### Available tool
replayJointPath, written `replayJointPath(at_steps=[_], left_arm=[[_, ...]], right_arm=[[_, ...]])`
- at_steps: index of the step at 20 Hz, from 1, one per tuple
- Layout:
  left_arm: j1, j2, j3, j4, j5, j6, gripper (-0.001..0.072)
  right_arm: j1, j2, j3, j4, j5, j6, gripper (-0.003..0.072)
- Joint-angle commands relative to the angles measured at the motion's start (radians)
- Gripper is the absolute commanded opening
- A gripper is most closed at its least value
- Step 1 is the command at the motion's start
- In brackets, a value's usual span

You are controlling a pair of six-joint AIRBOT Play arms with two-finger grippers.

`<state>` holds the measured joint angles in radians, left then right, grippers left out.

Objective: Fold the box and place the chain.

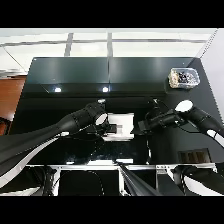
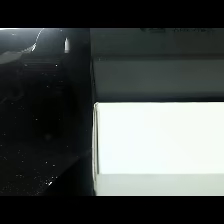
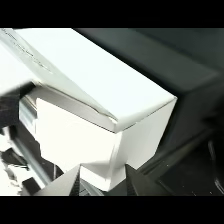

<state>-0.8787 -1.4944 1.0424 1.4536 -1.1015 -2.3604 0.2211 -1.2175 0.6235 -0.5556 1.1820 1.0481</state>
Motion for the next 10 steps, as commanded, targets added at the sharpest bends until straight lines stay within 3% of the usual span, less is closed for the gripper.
replayJointPath(at_steps=[1,10], left_arm=[[0.001,0.0,0.001,0.0,0.0,0.0,0.0029],[0.0,0.0,0.001,-0.004,0.0,0.0,0.003]], right_arm=[[0.091,-0.001,0.066,-0.108,-0.043,0.139,0.0304],[0.298,-0.007,0.153,-0.48,-0.179,0.575,0.0304]])
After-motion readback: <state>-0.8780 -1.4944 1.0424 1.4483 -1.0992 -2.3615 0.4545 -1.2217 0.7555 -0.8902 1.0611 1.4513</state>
